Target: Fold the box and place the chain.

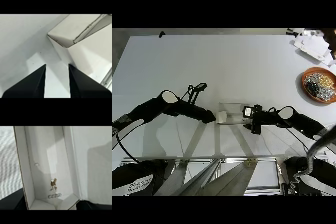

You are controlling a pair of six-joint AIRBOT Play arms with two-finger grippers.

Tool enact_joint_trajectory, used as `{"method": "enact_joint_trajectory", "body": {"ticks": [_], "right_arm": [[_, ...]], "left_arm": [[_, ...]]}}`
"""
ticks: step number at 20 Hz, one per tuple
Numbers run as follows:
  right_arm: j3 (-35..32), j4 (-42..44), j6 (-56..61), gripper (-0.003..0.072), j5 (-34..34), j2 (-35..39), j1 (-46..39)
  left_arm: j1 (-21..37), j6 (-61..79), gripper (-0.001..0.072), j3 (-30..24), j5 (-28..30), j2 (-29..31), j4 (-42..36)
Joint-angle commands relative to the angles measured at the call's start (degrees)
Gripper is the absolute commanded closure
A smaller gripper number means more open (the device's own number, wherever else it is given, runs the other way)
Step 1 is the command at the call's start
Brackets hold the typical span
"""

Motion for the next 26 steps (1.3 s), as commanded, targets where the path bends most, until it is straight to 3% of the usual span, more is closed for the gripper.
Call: {"method": "enact_joint_trajectory", "body": {"ticks": [1, 15, 17, 20, 26], "right_arm": [[0.0, 0.0, 0.0, 0.0435, 0.0, 0.0, 0.0], [0.0, 0.0, 0.0, 0.0435, 0.0, 0.0, 0.0], [0.0, 0.0, 0.0, 0.0435, 0.0, 0.0, 0.0], [0.0, 0.0, 0.0, 0.0435, 0.0, 0.0, 0.0], [0.0, 0.0, 0.0, 0.0435, 0.0, 0.0, 0.0]], "left_arm": [[1.3, 2.7, 0.0385, 0.0, -1.7, 0.0, -4.3], [1.1, 4.5, 0.0307, 0.0, -1.9, -0.1, -11.5], [1.1, 3.6, 0.0246, 0.0, -2.1, -0.2, -11.5], [-1.6, 2.0, 0.0240, 0.0, -1.2, -0.1, -10.2], [-9.5, -9.4, 0.0216, 0.1, 7.3, -0.1, -1.3]]}}
